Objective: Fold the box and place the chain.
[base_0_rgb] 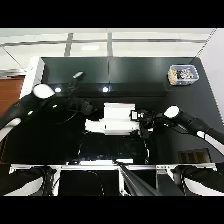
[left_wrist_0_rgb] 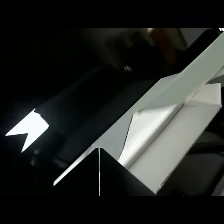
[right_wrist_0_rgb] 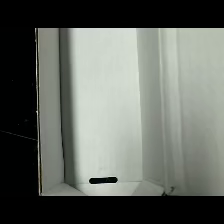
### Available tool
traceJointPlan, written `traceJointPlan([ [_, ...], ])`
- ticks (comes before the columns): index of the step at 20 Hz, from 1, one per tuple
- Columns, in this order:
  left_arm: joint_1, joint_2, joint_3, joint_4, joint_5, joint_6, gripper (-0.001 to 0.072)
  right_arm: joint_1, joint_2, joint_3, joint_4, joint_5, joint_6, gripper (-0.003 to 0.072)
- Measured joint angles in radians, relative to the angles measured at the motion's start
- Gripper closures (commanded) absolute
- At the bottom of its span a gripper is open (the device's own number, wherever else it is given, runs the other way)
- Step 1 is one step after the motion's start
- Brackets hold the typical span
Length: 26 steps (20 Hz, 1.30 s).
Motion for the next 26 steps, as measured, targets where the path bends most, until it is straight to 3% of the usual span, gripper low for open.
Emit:
traceJointPlan([
  [1,0.043,0.051,-0.077,-0.084,-0.005,0.083,0.0678,0.000,0.000,0.000,0.000,0.000,0.000,0.0192],
  [2,0.081,0.100,-0.157,-0.167,-0.035,0.194,0.0550,0.000,0.000,0.000,0.000,0.000,0.000,0.0192],
  [3,0.106,0.137,-0.219,-0.225,-0.054,0.300,0.0277,0.000,0.000,0.000,0.000,0.000,0.000,0.0192],
  [4,0.119,0.166,-0.267,-0.261,-0.068,0.401,0.0075,0.000,0.000,0.000,0.000,0.000,0.000,0.0192],
  [5,0.120,0.188,-0.303,-0.269,-0.072,0.489,-0.0006,0.000,0.000,0.000,0.000,0.000,0.000,0.0192],
  [7,0.089,0.215,-0.336,-0.239,-0.039,0.611,-0.0007,0.000,0.000,0.000,0.000,0.000,0.000,0.0192],
  [10,-0.009,0.231,-0.328,-0.089,0.071,0.720,-0.0005,0.000,0.000,0.000,-0.001,0.000,0.000,0.0192],
  [13,-0.110,0.211,-0.271,0.112,0.169,0.770,-0.0004,0.000,0.000,0.000,-0.002,0.000,0.000,0.0192],
  [16,-0.162,0.136,-0.182,0.244,0.154,0.791,-0.0004,0.000,0.000,0.000,-0.002,0.000,0.000,0.0192],
  [24,-0.195,-0.048,-0.080,0.151,0.110,0.841,0.0024,0.000,0.000,0.000,-0.002,0.000,0.000,0.0191],
  [25,-0.196,-0.058,-0.078,0.145,0.105,0.844,0.0090,0.000,0.000,0.000,-0.002,0.000,0.000,0.0192],
  [26,-0.198,-0.065,-0.076,0.138,0.101,0.846,0.0262,0.000,0.000,0.000,-0.002,0.000,0.000,0.0192],
])
